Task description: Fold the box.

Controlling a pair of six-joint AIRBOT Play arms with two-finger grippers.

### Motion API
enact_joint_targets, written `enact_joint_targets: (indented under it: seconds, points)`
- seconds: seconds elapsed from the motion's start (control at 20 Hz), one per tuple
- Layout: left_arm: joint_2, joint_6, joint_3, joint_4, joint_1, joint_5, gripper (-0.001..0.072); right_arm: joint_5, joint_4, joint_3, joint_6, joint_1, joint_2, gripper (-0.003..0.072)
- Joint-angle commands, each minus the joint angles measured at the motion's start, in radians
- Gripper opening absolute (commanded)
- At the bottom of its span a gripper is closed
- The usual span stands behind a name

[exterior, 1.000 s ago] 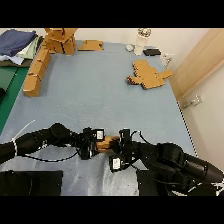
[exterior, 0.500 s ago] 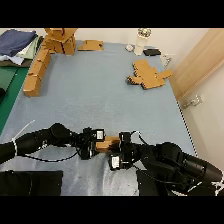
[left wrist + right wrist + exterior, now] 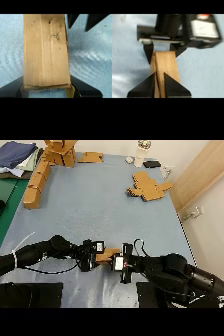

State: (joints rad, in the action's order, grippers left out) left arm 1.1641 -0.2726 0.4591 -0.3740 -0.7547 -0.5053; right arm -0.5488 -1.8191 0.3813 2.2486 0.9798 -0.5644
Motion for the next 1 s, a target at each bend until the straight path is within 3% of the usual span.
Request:
enact_joint_targets:
  seconds: [0.0,0.05,0.2,0.3,0.45,0.6,0.7,0.95]
  points:
    - [0.000,0.000,0.001,0.000,0.000,0.000,0.0507,-0.107,-0.030,0.064,-0.638,0.000,0.085,0.0076]
    - [0.000,0.000,0.001,0.000,0.000,0.000,0.0507,-0.130,-0.029,0.066,-0.906,0.000,0.106,0.0003]
    - [0.000,0.000,0.001,0.000,0.000,0.000,0.0507,-0.140,-0.042,0.007,-1.312,0.000,0.129,0.0002]
    - [0.000,0.000,0.001,0.000,0.000,0.000,0.0507,-0.043,-0.095,-0.068,-1.389,0.000,0.128,0.0002]
    - [0.000,0.000,0.001,0.000,0.000,0.000,0.0507,0.239,-0.151,-0.172,-1.478,0.000,0.091,0.0002]
    - [0.000,0.000,0.001,0.000,0.000,0.000,0.0507,0.438,-0.154,-0.198,-1.527,0.000,0.014,0.0002]
    - [0.000,0.000,0.001,0.000,0.000,0.000,0.0507,0.500,-0.154,-0.198,-1.527,0.000,-0.046,0.0002]
    - [0.000,0.000,0.001,0.000,0.000,0.000,0.0507,0.504,-0.153,-0.198,-1.552,0.014,-0.121,0.0002]
